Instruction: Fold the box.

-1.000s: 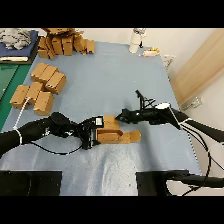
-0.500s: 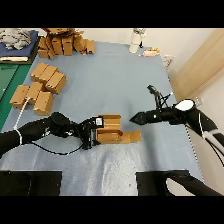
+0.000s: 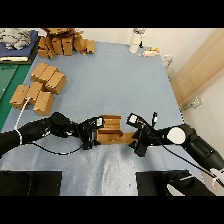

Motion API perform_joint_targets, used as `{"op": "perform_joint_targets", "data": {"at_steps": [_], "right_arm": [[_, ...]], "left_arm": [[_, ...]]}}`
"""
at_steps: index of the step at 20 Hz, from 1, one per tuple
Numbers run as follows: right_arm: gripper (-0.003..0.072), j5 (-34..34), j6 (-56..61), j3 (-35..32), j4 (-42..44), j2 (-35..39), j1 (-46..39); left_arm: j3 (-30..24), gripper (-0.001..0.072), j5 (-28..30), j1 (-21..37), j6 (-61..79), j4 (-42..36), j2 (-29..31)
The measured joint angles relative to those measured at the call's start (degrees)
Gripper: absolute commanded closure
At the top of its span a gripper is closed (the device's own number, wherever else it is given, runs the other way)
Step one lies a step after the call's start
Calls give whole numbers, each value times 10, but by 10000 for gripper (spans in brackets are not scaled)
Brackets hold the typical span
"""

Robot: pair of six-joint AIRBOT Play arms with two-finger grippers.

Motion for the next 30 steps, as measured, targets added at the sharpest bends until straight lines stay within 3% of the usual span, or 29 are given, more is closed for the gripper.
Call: {"op": "perform_joint_targets", "data": {"at_steps": [7,8,9,11,14,15,18,26,29,30], "right_arm": [[256,-134,-32,-16,-22,-54,34],[294,-143,-42,-17,-12,-64,35],[408,-150,-57,-17,-2,-71,36],[458,-158,-101,-17,24,-82,37],[464,-167,-172,-16,64,-89,38],[547,-169,-189,-15,71,-90,38],[607,-177,-219,-15,87,-94,38],[607,-184,-256,-15,135,-109,46],[573,-192,-262,-15,151,-120,48],[527,-196,-264,-15,155,-123,48]], "left_arm": [[0,231,0,0,0,0,0],[0,231,0,0,0,0,0],[0,230,0,0,0,0,0],[0,231,1,0,0,0,0],[0,231,1,0,0,0,0],[0,231,1,0,0,0,0],[0,231,1,0,0,0,0],[0,231,1,0,0,0,0],[0,231,1,0,0,0,0],[0,231,1,0,0,0,0]]}}
